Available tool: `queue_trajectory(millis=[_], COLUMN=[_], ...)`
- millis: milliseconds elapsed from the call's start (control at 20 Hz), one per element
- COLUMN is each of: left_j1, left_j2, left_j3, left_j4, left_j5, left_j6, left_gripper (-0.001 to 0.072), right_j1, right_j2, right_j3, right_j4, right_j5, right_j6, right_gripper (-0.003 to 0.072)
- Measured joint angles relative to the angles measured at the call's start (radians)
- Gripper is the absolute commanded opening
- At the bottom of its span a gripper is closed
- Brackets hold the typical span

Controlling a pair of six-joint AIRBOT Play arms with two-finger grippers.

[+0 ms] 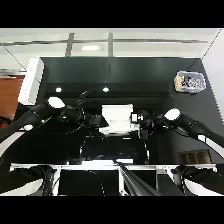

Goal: Fold the box and place the chain.

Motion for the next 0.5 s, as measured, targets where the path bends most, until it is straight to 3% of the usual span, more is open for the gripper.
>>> queue_trajectory(millis=[500], left_j1=[-0.150], left_j2=[0.000], left_j3=[0.136], left_j4=[0.311], left_j5=[0.061], left_j6=[-0.438], left_gripper=[0.0598], right_j1=[0.000], right_j2=[0.000], right_j3=[0.000], right_j4=[0.000], right_j5=[0.000], right_j6=[0.000], right_gripper=[0.0202])
